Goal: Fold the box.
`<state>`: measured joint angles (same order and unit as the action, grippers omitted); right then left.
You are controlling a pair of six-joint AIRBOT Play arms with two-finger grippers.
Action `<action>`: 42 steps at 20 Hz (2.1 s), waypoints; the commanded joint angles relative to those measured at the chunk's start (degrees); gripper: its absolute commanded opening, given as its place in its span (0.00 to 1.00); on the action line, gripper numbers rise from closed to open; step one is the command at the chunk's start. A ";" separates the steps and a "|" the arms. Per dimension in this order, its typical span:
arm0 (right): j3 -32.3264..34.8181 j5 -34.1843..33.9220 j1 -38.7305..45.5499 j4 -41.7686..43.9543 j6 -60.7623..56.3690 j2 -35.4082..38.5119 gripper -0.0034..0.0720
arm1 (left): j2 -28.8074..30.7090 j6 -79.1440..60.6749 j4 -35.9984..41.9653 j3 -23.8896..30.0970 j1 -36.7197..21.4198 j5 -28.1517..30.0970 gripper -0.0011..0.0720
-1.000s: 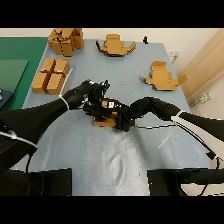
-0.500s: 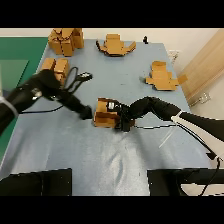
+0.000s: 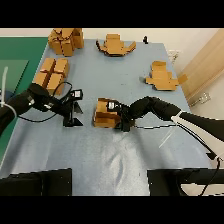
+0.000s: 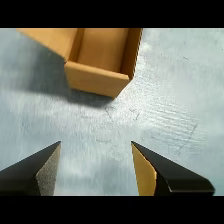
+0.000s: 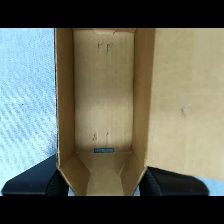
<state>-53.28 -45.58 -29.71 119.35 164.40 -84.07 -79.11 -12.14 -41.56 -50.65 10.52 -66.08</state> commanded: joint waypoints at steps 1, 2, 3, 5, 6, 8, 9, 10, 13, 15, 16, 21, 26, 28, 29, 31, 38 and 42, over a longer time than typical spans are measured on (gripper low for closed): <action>0.02 -0.07 -0.02 0.02 -0.04 0.00 0.26 | -6.64 -9.49 5.07 -1.42 2.97 1.51 0.98; 0.02 -0.15 -0.02 0.02 -0.04 0.00 0.26 | -7.65 -9.49 6.25 -1.88 3.82 1.66 0.98; 0.02 -0.17 -0.02 0.02 -0.04 0.00 0.26 | -8.15 -9.49 7.26 -2.12 4.42 1.81 0.98; 0.02 -0.13 -0.02 0.02 -0.04 0.00 0.26 | -8.26 -9.27 9.55 -2.21 5.01 3.15 0.98; 0.02 -0.13 -0.02 0.02 -0.02 0.00 0.26 | -8.26 -9.27 10.82 -2.21 5.09 3.61 0.98; 0.02 -0.17 -0.02 0.04 -0.04 0.00 0.26 | -8.28 -9.29 12.52 -2.21 5.44 3.74 0.98; 0.02 -0.13 -0.02 0.02 -0.04 0.00 0.26 | -8.28 -9.25 12.48 -2.21 5.84 3.43 0.98; 0.02 -0.11 -0.02 0.02 -0.02 0.00 0.26 | -8.31 -9.25 12.44 -2.21 6.21 2.60 0.98; 0.02 -0.15 -0.02 0.02 -0.04 0.00 0.26 | -8.31 -9.27 12.11 -2.21 7.39 2.14 0.98; 0.02 -0.15 -0.02 0.02 -0.04 0.00 0.26 | -8.31 -9.20 11.50 -2.21 8.07 2.32 0.98; 0.02 -0.13 -0.02 0.02 -0.04 0.00 0.26 | -8.31 -9.20 11.54 -2.21 8.20 2.78 0.98; 0.02 -0.15 -0.02 0.02 -0.02 0.00 0.26 | -8.37 -7.34 7.91 -2.19 9.42 5.11 0.98; 0.02 -0.17 -0.02 0.02 -0.04 0.00 0.26 | -8.37 -7.37 8.61 -2.21 10.21 7.13 0.98; 0.02 -0.17 -0.02 0.04 -0.04 0.00 0.26 | -8.37 -7.37 8.66 -2.21 10.21 6.99 0.98; 0.02 -0.15 0.00 0.04 -0.04 0.00 0.26 | -8.37 -7.37 8.61 -2.19 10.21 7.10 0.98; 0.02 -0.17 -0.02 0.04 -0.04 0.00 0.26 | -8.37 -7.37 8.76 -2.19 10.21 7.19 0.98; 0.02 -0.24 0.00 0.02 -0.04 0.00 0.26 | -8.37 -9.64 8.24 -2.19 11.06 4.76 0.11; 0.02 0.07 0.17 -1.03 -2.47 0.24 0.94 | -8.37 -9.66 8.09 -2.19 11.89 4.61 0.11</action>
<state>-53.19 -47.07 -29.65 119.09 163.87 -83.96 -87.48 -21.26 -33.26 -52.82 22.02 -60.55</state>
